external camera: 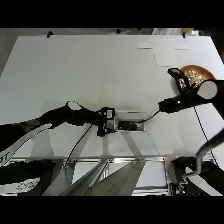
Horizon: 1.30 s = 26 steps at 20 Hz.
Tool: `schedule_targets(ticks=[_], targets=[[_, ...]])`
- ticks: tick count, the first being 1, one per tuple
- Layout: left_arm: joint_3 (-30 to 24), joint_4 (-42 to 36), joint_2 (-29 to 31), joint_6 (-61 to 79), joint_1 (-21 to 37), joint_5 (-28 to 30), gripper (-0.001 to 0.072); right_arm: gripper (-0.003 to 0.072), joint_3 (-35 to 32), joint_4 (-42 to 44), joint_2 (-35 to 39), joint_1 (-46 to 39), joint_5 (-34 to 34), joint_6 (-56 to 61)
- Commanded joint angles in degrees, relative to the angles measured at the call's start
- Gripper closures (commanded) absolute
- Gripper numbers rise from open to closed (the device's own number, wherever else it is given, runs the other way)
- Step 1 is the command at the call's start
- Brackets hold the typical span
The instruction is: Fold the box and place the chain.
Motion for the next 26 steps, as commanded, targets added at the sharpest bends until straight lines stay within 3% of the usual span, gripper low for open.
schedule_targets(ticks=[1,4,9,14,18,20,24,26], targets=[[0.1,0.0,0.0,0.0,0.0,-0.4,0.0497,0.0671,0.0,8.6,7.6,5.2,3.3,-1.7],[0.1,0.0,0.0,0.0,0.0,-0.3,0.0497,0.0671,0.0,13.7,9.7,12.5,1.2,-1.5],[0.1,0.0,0.0,0.0,0.0,-0.4,0.0497,0.067,0.0,14.6,8.8,21.0,-8.4,1.3],[0.1,0.0,0.0,0.0,0.0,-0.3,0.0497,0.0666,0.0,14.6,4.2,23.0,-8.7,1.4],[0.1,0.0,0.0,0.0,0.0,-0.3,0.0497,0.0523,0.0,14.6,1.8,23.0,-8.9,1.0],[0.1,0.0,0.0,0.0,0.0,-0.3,0.0497,0.0409,0.0,15.5,1.9,22.9,-7.5,0.9],[0.1,0.0,0.0,0.0,0.0,-0.3,0.0497,0.0419,2.3,14.9,1.9,17.6,-7.1,0.6],[0.1,0.0,0.0,0.0,0.0,-0.3,0.0497,0.0509,5.1,14.8,1.9,10.9,-6.3,-0.3]])
